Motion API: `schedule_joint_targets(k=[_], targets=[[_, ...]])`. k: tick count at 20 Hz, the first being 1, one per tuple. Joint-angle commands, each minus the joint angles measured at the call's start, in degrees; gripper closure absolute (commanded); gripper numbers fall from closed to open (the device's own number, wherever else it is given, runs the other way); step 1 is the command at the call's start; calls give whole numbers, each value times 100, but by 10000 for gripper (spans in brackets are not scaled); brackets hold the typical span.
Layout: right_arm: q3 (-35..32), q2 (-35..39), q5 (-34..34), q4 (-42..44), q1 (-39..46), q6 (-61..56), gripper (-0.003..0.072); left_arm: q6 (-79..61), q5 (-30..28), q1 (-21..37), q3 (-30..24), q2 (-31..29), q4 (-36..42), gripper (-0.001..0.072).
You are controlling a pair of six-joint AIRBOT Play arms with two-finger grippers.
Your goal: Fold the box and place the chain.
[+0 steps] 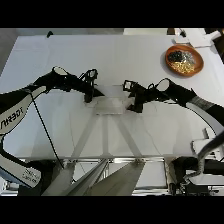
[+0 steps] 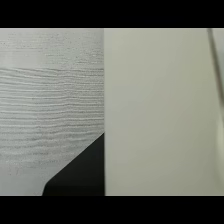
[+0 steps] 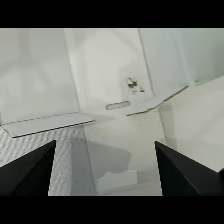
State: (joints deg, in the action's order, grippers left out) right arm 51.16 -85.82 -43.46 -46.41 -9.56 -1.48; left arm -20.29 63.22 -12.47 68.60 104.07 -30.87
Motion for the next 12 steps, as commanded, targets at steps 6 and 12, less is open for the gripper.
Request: schedule_joint_targets(k=[6,12], targets=[[-229,-4,-22,490,-240,28,0,0,-2,-2,-2,2,2,696],[-225,-2,256,782,-238,-636,0,0,-2,-2,-2,2,0,696]])
